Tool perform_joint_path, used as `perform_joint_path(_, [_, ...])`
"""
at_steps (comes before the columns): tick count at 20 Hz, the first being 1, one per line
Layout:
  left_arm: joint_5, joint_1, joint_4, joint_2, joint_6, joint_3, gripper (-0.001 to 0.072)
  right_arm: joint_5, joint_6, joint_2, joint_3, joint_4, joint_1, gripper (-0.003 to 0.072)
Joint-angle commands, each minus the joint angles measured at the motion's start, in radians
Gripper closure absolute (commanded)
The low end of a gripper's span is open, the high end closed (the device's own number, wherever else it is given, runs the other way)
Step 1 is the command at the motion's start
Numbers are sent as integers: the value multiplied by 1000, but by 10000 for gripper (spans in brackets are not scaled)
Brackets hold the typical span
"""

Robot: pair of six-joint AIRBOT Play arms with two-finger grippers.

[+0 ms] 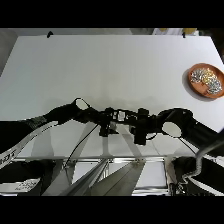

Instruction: Fold the box and place the chain.

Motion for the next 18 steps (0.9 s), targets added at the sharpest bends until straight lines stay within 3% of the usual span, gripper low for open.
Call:
perform_joint_path(1, [-3,-1,3,0,3,0,456,-11,3,13,0,-9,0,537])
perform_joint_path(14, [-3,-1,3,0,3,0,456,-82,9,31,-90,-12,0,524])
perform_joint_path(17, [-3,-1,3,0,3,0,456,-82,18,32,-89,12,0,480])
perform_joint_path(18, [-3,-1,3,0,3,0,456,-81,18,34,-89,27,0,431])
